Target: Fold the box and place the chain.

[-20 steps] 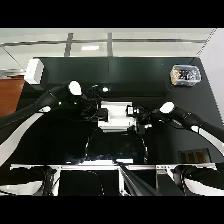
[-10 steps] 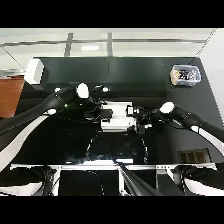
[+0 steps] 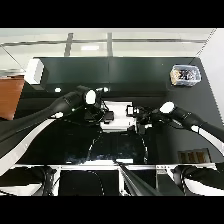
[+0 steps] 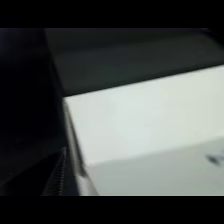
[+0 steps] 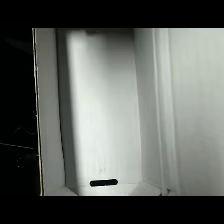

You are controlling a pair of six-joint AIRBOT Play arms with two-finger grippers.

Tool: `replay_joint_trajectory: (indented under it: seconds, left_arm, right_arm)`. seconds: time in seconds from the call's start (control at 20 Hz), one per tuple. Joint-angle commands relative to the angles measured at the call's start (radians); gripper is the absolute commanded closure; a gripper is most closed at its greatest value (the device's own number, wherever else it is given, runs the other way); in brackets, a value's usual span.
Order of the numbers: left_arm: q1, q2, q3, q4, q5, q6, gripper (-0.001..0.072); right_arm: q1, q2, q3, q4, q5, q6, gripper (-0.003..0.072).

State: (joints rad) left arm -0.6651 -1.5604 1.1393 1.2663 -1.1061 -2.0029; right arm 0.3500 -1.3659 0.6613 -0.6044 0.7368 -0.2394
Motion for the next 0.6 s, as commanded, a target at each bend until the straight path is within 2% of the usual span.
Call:
replay_joint_trajectory:
  seconds: [0.0,0.1,0.55]
  left_arm:
    - [-0.029,-0.016,0.002,0.108,-0.002,-0.1,0.0253]
    - [-0.035,-0.017,0.011,0.167,-0.029,-0.156,0.0253]
    - [-0.072,-0.04,0.087,0.243,-0.066,-0.257,0.0254]
  right_arm:
    - [0.001,0.0,0.001,0.0,0.0,0.0,0.0443]
    - [0.001,0.0,0.001,0.0,0.0,0.0,0.0442]
    - [0.001,0.0,0.001,0.0,0.0,0.0,0.0443]
